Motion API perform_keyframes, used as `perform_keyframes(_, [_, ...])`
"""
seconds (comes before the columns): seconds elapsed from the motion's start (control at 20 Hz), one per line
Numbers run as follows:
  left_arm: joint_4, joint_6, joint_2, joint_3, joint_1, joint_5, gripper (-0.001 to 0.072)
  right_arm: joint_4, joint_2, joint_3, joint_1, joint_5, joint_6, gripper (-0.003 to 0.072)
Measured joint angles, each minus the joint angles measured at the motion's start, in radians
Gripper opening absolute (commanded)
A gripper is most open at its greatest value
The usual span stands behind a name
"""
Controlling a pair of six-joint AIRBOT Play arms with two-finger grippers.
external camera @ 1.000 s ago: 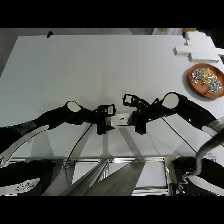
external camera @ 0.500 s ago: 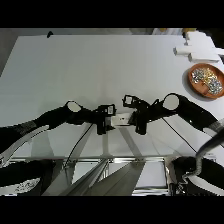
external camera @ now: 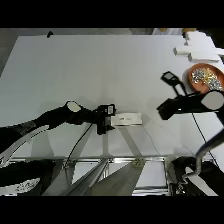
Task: Fold the box and place the chain.
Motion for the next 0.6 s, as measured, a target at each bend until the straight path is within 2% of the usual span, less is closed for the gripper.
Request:
perform_keyframes(0.2, [0.000, 0.002, 0.000, 0.000, 0.000, 0.000, 0.0206, -0.169, -0.005, -0.010, -0.130, 0.067, 0.240, 0.0014])
perform_keyframes(0.4, [0.000, 0.002, 0.000, 0.000, 0.000, 0.000, 0.0206, -0.271, -0.028, -0.023, -0.167, 0.119, 0.319, 0.0015])
perform_keyframes(0.6, [0.000, 0.002, 0.000, 0.000, 0.000, 0.000, 0.0206, -0.303, -0.035, -0.029, -0.177, 0.139, 0.345, 0.0015])
